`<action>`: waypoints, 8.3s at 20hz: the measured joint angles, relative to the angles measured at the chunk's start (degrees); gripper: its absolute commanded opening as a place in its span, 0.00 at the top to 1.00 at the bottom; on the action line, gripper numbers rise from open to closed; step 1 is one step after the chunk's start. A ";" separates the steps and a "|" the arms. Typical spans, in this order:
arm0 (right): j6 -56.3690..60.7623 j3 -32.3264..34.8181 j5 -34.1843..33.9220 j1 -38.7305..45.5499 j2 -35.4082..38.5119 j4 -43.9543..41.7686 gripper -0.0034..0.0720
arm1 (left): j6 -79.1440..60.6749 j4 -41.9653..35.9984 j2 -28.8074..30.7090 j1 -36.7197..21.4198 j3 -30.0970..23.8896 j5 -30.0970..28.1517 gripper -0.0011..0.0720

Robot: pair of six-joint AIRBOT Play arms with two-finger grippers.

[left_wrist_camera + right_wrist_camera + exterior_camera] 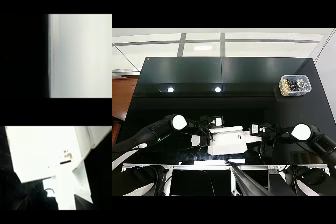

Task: Fold the box and place the chain.

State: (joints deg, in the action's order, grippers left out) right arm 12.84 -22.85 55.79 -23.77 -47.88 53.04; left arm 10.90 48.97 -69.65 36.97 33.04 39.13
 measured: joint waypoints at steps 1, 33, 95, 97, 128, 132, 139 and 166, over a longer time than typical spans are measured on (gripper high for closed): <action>-0.44 0.07 -0.44 -0.46 -0.11 -0.42 0.02 | 0.00 -0.02 0.00 0.00 0.00 0.02 0.95; 3.45 -2.93 -15.63 -11.74 -5.20 -1.79 0.02 | 0.07 -0.11 -0.02 0.00 -0.02 0.28 0.95; 7.50 -2.08 -9.62 -13.62 -5.95 -4.74 0.02 | 0.02 -0.17 -0.17 0.02 -0.04 0.31 0.95; 7.50 -2.05 -10.45 -13.81 -5.95 -5.16 0.02 | 0.02 -0.17 -0.17 0.02 -0.04 0.31 0.95; 12.02 -2.60 -19.45 -14.10 -2.01 1.64 0.02 | 0.02 -0.37 -0.17 0.02 -0.04 0.37 0.95; 8.28 -2.60 -19.39 -14.10 -2.67 -0.92 0.02 | 0.04 -0.39 -0.17 0.02 -0.04 0.39 0.95; 0.31 -2.60 -17.03 -14.10 -6.12 -6.64 0.02 | -0.15 -0.37 -0.17 0.04 -0.04 0.42 0.95; -6.62 -2.43 -15.37 -12.50 -14.93 -12.41 0.02 | 0.04 -0.42 -0.17 0.07 -0.04 0.33 0.95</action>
State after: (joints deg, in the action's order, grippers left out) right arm 6.22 -25.28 40.42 -36.27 -62.81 40.62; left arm 10.94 48.56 -69.82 37.04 32.99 39.46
